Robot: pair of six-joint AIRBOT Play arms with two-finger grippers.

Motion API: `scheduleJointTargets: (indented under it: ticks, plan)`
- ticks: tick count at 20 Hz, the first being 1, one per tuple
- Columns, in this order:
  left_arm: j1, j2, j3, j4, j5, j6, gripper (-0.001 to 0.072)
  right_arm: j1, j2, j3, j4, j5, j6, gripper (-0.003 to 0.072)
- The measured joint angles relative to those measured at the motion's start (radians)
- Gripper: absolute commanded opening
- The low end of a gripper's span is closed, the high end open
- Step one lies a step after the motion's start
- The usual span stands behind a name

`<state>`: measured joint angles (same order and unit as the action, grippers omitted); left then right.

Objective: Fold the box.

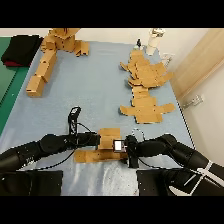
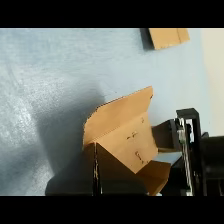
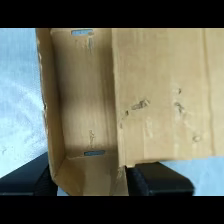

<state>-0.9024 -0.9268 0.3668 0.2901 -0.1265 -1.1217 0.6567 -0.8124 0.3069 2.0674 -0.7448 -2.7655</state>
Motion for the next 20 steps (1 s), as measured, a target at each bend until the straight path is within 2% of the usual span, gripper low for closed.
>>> scheduleJointTargets:
  ticks: [4,9,12,13,14,15,20]
  plan:
    - [0.061,0.089,0.0,0.151,-0.095,0.005,0.0011,0.0,0.006,0.0,-0.002,-0.001,0.0,0.0366]
    - [0.201,0.202,0.0,0.456,-0.368,-0.011,0.0011,0.0,0.007,0.0,0.002,0.0,0.0,0.0366]
    - [0.227,0.264,0.0,0.612,-0.516,0.032,0.0014,0.0,0.007,0.0,0.003,0.002,0.0,0.0366]
    - [0.227,0.285,0.0,0.651,-0.555,0.069,0.0201,0.0,0.007,0.0,0.003,0.002,0.0,0.0366]
    - [0.22,0.301,0.0,0.678,-0.583,0.111,0.0622,0.0,0.007,0.0,0.004,0.002,0.0,0.0366]
    - [0.212,0.314,0.0,0.699,-0.607,0.16,0.0692,0.0,0.007,0.0,0.004,0.002,0.0,0.0366]
    - [0.166,0.305,0.0,0.745,-0.647,0.375,0.0696,0.0,0.008,0.0,0.004,0.003,0.0,0.0365]
